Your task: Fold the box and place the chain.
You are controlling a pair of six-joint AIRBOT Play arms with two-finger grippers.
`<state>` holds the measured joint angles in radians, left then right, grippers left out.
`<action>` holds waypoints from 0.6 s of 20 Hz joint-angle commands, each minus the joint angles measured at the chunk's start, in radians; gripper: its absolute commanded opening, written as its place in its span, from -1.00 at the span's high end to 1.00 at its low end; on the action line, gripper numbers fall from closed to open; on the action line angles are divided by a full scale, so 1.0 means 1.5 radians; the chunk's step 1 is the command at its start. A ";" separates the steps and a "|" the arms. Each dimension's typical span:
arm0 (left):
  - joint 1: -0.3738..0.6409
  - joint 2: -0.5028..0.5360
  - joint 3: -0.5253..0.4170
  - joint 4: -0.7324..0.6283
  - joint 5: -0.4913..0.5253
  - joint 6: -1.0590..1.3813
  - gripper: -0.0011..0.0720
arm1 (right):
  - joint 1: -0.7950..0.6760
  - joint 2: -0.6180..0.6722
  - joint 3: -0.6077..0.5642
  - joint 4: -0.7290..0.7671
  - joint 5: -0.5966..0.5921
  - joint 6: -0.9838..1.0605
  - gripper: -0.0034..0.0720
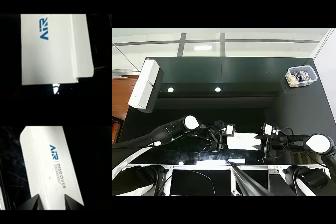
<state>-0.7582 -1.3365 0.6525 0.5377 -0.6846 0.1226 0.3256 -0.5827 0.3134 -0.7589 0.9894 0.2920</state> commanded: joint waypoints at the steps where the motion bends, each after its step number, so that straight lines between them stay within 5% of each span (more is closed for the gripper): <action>1: 0.000 0.000 0.000 0.000 0.000 0.000 -0.13 | 0.001 -0.001 -0.001 -0.001 -0.003 0.013 -0.04; 8: -0.001 0.000 0.000 0.000 -0.001 0.000 -0.13 | 0.001 -0.001 0.006 -0.002 -0.016 0.048 -0.12; 10: -0.001 0.000 0.000 0.000 -0.002 0.000 -0.13 | 0.001 -0.001 0.012 -0.003 -0.014 0.047 -0.78; 12: 0.000 0.000 0.000 0.000 -0.002 0.000 -0.13 | 0.001 -0.002 0.013 -0.006 -0.014 0.047 -0.97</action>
<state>-0.7582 -1.3365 0.6525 0.5381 -0.6853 0.1226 0.3260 -0.5846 0.3275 -0.7639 0.9676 0.3569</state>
